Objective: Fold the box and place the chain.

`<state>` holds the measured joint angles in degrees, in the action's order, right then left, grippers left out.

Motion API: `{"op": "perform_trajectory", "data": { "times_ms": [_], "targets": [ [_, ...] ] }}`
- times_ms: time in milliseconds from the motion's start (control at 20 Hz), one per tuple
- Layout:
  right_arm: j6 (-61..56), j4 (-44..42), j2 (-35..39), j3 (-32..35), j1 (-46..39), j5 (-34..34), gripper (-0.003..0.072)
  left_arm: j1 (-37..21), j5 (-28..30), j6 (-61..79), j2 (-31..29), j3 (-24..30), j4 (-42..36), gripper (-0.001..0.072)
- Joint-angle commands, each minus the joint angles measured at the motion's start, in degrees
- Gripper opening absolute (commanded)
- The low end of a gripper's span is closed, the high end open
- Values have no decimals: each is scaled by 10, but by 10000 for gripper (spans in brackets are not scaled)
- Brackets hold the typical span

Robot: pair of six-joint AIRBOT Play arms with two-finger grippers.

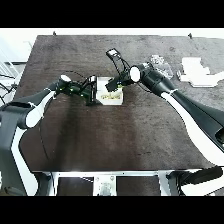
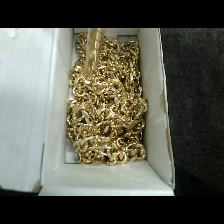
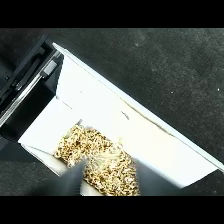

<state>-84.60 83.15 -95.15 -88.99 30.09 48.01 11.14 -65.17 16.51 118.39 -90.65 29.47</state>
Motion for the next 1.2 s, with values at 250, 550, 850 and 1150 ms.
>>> {"op": "perform_trajectory", "data": {
  "times_ms": [250,550,850,1150],
  "targets": [
    [98,0,56,0,-16,-5,482,0,0,0,0,0,0,447],
    [248,-36,113,1,-72,-129,547,0,0,0,0,0,0,448],
    [531,-386,54,2,-162,-112,406,0,1,0,0,0,0,448],
    [720,-527,-22,-6,-204,27,206,0,0,0,0,0,0,447]
  ]
}}
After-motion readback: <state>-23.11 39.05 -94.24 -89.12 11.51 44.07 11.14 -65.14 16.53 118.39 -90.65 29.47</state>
